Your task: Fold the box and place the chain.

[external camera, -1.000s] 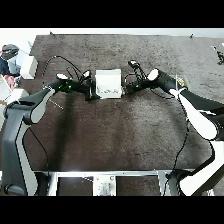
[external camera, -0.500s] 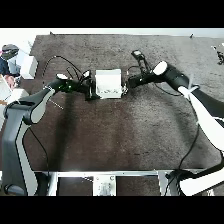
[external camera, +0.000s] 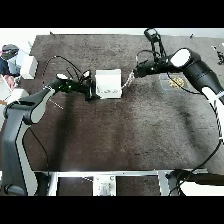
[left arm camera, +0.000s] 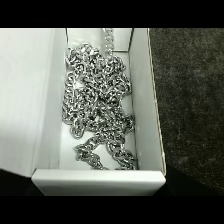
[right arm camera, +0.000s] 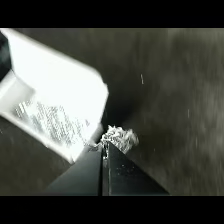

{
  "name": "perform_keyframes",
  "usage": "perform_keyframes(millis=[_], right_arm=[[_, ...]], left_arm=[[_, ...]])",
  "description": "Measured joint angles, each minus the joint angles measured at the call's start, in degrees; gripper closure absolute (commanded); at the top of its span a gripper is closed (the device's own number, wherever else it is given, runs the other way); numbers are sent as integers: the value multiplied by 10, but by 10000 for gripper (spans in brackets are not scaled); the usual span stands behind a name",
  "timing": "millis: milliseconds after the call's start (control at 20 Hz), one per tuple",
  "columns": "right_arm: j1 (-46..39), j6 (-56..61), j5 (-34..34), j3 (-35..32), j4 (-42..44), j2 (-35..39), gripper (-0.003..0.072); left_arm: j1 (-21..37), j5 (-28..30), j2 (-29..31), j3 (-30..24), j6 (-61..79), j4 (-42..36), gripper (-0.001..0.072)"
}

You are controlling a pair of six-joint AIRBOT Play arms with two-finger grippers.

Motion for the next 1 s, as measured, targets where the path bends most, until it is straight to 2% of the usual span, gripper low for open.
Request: perform_keyframes(millis=[100,150,200,550,800,1000], right_arm=[[0,15,26,-6,-26,-17,671],[0,21,37,-9,-35,-26,503],[0,27,47,-11,-43,-37,415],[2,55,80,-19,-58,-78,417],[14,-19,87,-53,-26,-85,416],[12,-18,80,-70,-20,-102,417]], left_arm=[[0,0,0,0,0,0,227],[0,0,0,0,0,0,226],[0,0,0,0,0,0,226],[0,0,0,0,0,0,226],[0,0,0,0,0,0,227],[0,0,0,0,0,0,226]])
